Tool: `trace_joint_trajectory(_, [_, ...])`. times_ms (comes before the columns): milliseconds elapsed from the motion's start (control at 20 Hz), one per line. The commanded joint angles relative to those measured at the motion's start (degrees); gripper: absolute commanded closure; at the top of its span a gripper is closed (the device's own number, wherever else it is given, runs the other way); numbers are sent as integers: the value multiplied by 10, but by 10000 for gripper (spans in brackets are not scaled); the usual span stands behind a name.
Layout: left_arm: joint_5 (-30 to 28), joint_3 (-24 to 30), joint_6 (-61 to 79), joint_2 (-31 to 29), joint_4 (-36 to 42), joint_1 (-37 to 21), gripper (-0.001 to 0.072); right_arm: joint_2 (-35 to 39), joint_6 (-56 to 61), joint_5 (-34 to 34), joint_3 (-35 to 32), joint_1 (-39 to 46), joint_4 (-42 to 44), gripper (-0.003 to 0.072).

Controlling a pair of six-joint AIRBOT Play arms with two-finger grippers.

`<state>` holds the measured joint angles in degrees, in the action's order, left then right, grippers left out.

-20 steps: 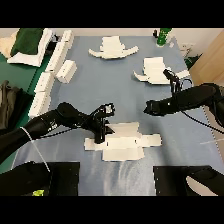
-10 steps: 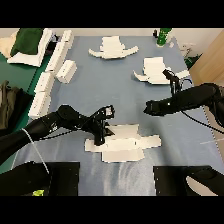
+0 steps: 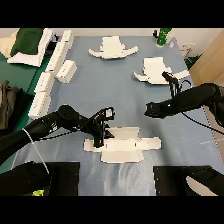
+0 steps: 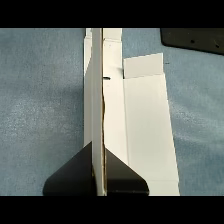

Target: Fold the box.

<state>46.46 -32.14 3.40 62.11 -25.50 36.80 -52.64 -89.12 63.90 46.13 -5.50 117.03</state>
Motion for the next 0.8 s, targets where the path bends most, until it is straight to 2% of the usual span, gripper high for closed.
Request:
trace_joint_trajectory(0, [1, 0, 0, 0, 0, 0, 694, 8, 6, 65, -2, 0, -2, 678])
trace_joint_trajectory(150, [0, 0, 0, 0, 0, 0, 694, 45, 8, 148, -39, -14, -2, 681])
trace_joint_trajectory(250, [1, 0, 0, 0, 0, 0, 694, 94, 50, 159, -90, -49, 1, 681])
trace_joint_trajectory(450, [1, 0, 0, 0, 0, 0, 695, 193, 78, 101, -196, -163, 76, 680])
trace_joint_trajectory(650, [1, 0, 0, 0, 0, 0, 694, 223, 26, 54, -208, -348, 62, 681])
trace_joint_trajectory(750, [1, 0, 0, 0, 0, 0, 695, 218, 21, 9, -208, -452, 7, 681])
